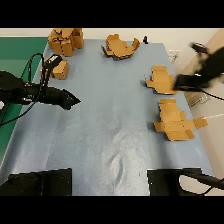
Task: Fold the box.
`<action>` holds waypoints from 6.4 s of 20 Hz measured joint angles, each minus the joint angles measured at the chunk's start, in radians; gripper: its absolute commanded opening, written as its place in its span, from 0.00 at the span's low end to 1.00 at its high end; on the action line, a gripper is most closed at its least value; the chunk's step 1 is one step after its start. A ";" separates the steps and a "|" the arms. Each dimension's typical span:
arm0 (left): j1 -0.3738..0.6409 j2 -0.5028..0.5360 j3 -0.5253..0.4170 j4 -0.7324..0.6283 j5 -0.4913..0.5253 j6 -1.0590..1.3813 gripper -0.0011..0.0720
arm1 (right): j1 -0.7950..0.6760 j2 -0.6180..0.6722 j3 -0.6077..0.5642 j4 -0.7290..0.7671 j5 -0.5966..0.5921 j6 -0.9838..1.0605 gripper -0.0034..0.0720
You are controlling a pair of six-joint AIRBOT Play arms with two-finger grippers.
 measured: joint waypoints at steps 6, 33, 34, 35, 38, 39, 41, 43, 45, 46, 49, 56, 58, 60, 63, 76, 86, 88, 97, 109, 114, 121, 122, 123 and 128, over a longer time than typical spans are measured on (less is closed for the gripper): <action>0.000 0.000 0.000 0.000 0.046 0.000 0.04 | -0.369 -0.002 -0.086 -0.032 -0.104 -0.101 0.83; 0.001 0.000 0.012 -0.053 0.045 0.001 0.04 | -0.420 -0.187 -0.129 0.239 -0.078 -0.330 0.05; 0.004 0.001 0.016 -0.057 0.044 0.000 0.04 | -0.377 -0.136 -0.130 0.270 -0.123 -0.282 0.05; 0.010 0.002 0.018 -0.060 0.040 0.000 0.04 | -0.333 -0.085 -0.130 0.301 -0.150 -0.240 0.05; 0.050 0.005 0.024 -0.079 0.015 -0.001 0.04 | -0.156 0.079 -0.130 0.452 -0.212 -0.115 0.05; 0.071 0.005 0.025 -0.084 0.001 -0.001 0.04 | -0.094 0.125 -0.130 0.508 -0.212 -0.090 0.05; 0.124 0.006 0.026 -0.101 -0.029 0.000 0.04 | 0.045 0.199 -0.132 0.605 -0.161 -0.067 0.04; 0.179 0.004 0.027 -0.108 -0.045 0.000 0.45 | 0.167 0.237 -0.158 0.660 -0.054 -0.101 0.05; 0.228 -0.005 0.027 -0.113 -0.055 0.000 0.65 | 0.270 0.255 -0.225 0.689 0.077 -0.220 0.05; 0.247 -0.016 0.027 -0.116 -0.051 0.005 0.65 | 0.325 0.264 -0.279 0.696 0.172 -0.317 0.05; 0.276 -0.081 0.027 -0.122 -0.040 0.055 0.65 | 0.422 0.269 -0.465 0.659 0.496 -0.500 0.05; 0.290 -0.399 0.027 -0.339 -0.088 0.337 0.65 | 0.551 0.180 -0.821 0.643 1.043 -0.626 0.04; 0.279 -0.490 0.037 -0.414 -0.106 0.402 0.65 | 0.584 0.150 -0.856 0.643 1.127 -0.639 0.05; 0.255 -0.571 0.055 -0.461 -0.140 0.446 0.65 | 0.607 0.126 -0.874 0.648 1.178 -0.645 0.05; 0.210 -0.639 0.078 -0.491 -0.171 0.480 0.65 | 0.623 0.109 -0.886 0.671 1.226 -0.637 0.05; 0.271 -0.683 0.091 -0.510 -0.322 0.525 0.56 | 0.631 0.100 -0.893 0.691 1.292 -0.515 0.04; 0.135 -0.684 0.091 -0.542 -0.189 0.556 0.56 | 0.631 0.100 -0.893 0.691 1.295 -0.481 0.05; 0.124 -0.684 0.091 -0.556 -0.146 0.556 0.56 | 0.631 0.100 -0.893 0.691 1.293 -0.480 0.05; 0.106 -0.684 0.091 -0.579 -0.088 0.596 0.04 | 0.631 0.100 -0.893 0.691 1.280 -0.480 0.05; 0.090 -0.681 0.180 -0.575 -0.195 1.151 0.03 | 0.631 0.336 -0.890 0.155 0.921 -0.448 0.84; 0.038 -0.679 0.188 -0.482 -0.212 1.302 0.03 | 0.723 0.474 -0.875 0.031 0.826 -0.592 0.68; 0.037 -0.681 0.156 -0.450 -0.195 1.380 0.03 | 0.924 0.366 -0.833 0.007 0.835 -0.689 0.64; 0.042 -0.681 0.154 -0.456 -0.192 1.384 0.04 | 0.939 0.333 -0.830 0.004 0.862 -0.703 0.64; 0.043 -0.681 0.153 -0.462 -0.189 1.387 0.04 | 0.951 0.292 -0.827 0.003 0.904 -0.723 0.64; 0.049 -0.681 0.151 -0.470 -0.185 1.394 0.04 | 0.976 0.101 -0.818 -0.012 1.153 -0.835 0.64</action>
